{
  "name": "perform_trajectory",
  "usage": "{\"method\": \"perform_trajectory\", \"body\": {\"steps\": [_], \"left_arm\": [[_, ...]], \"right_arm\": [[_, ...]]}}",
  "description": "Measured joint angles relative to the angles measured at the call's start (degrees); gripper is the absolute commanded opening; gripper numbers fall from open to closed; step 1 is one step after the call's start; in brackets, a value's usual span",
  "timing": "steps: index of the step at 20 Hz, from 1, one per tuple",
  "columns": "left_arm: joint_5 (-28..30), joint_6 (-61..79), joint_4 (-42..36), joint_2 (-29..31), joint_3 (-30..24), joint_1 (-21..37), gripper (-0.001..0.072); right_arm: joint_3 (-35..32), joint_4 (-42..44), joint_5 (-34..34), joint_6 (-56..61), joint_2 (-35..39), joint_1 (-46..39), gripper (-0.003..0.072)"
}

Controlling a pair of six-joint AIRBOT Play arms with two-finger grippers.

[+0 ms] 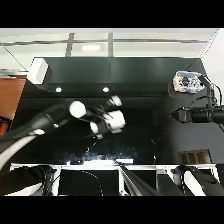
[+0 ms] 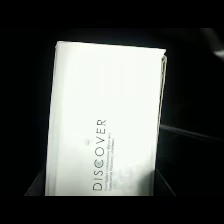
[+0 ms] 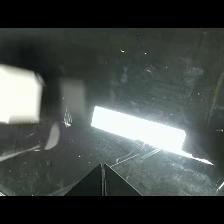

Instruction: Fold the box and place the chain.

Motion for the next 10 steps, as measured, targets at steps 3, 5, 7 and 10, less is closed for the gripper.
{"method": "perform_trajectory", "body": {"steps": [3,5,7,10], "left_arm": [[-4.79,-10.51,8.37,3.78,0.0,16.24,0.0332],[-6.88,-16.13,12.39,4.9,0.0,28.24,0.0332],[-7.48,-19.69,14.51,4.92,0.02,39.54,0.0333],[-5.75,-21.38,15.21,2.19,1.86,51.93,0.0332]], "right_arm": [[0.0,0.04,-0.11,0.26,0.0,0.0,0.0009],[0.0,0.11,-0.37,0.46,0.0,0.0,0.0009],[0.0,0.83,-0.57,0.68,0.0,0.0,0.0009],[0.0,2.97,-1.01,0.76,0.0,0.15,0.0009]]}}
